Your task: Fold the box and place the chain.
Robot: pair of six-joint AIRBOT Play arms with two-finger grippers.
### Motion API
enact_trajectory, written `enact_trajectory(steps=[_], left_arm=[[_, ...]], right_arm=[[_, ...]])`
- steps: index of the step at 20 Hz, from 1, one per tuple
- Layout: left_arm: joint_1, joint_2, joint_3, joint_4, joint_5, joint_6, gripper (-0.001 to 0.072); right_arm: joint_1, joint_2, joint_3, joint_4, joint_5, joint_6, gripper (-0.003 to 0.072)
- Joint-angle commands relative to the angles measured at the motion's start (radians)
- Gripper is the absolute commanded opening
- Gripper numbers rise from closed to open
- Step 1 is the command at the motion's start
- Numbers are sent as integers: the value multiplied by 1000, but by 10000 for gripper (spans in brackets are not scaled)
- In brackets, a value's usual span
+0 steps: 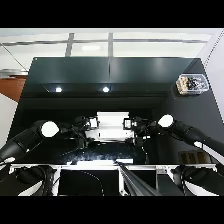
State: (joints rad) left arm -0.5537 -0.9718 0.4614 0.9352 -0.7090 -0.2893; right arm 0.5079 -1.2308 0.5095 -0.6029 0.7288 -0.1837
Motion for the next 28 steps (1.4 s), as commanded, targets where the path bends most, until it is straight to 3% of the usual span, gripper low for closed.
enact_trajectory(steps=[1, 4, 10, 12, 15, 18, 24, 26, 28], left_arm=[[-7, -14, -4, -60, 21, 10, 474], [-7, -14, -4, -62, 18, 10, 387], [-7, -14, -4, -62, 22, 22, 326], [-7, -14, -4, -62, 23, 32, 264], [-7, -26, -4, -72, 51, 33, 262], [-19, -50, -3, -179, 63, 113, 220], [-84, -82, -3, -192, 127, 129, 212], [-84, -82, -3, -209, 130, 129, 40], [-84, -85, -3, -211, 133, 129, 40]], right_arm=[[1, -1, -1, 0, 0, 0, 540], [1, -1, -1, 0, 0, 0, 540], [1, -1, -1, 0, 0, 0, 540], [1, -1, -1, 0, 0, 0, 540], [1, -1, -1, 0, 0, 0, 540], [1, -1, -1, 0, 0, 0, 540], [1, -1, -1, 0, 0, 0, 540], [1, -1, -1, 0, 0, 0, 540], [1, -1, -1, 0, 0, 0, 540]])
